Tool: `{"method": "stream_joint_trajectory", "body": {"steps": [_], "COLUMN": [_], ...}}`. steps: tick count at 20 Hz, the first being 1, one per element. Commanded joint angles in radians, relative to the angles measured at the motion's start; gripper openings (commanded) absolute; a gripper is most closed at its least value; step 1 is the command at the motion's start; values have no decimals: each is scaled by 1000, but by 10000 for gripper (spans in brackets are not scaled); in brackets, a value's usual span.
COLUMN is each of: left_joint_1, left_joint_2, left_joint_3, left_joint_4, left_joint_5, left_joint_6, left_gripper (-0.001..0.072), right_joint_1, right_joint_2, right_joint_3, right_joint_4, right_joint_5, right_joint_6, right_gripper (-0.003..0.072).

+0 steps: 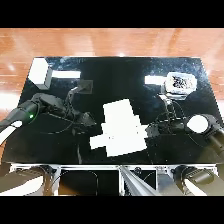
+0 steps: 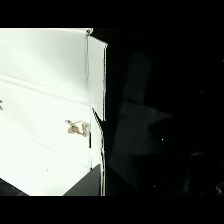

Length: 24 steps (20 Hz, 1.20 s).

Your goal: Fold the box and place the chain.

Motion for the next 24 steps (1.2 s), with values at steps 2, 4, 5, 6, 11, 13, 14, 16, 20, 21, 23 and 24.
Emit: {"method": "stream_joint_trajectory", "body": {"steps": [2,4,5,6,11,13,14,16,20,21,23,24], "left_joint_1": [-26,-58,-70,-83,-134,-150,-156,-162,-162,-162,-162,-161], "left_joint_2": [-180,-253,-283,-312,-414,-447,-456,-468,-500,-505,-505,-505], "left_joint_3": [62,126,155,185,289,317,327,341,358,361,362,364], "left_joint_4": [-185,-193,-194,-194,-186,-182,-172,-148,-134,-134,-134,-134], "left_joint_5": [148,153,153,158,249,281,296,323,327,325,320,320], "left_joint_6": [294,292,293,292,293,307,320,331,331,331,331,331], "left_gripper": [611,611,611,611,611,610,610,609,531,430,406,406], "right_joint_1": [3,3,3,3,3,3,3,3,3,3,3,3], "right_joint_2": [3,3,3,3,3,3,3,3,3,3,3,3], "right_joint_3": [-5,-5,-5,-5,-5,-5,-5,-5,-5,-5,-5,-5], "right_joint_4": [2,15,23,24,24,24,24,24,24,27,40,41], "right_joint_5": [-3,-3,-3,-2,0,0,1,1,1,1,1,1], "right_joint_6": [27,27,27,27,27,27,27,27,27,27,27,27], "right_gripper": [32,32,32,33,33,33,33,32,32,32,32,32]}}
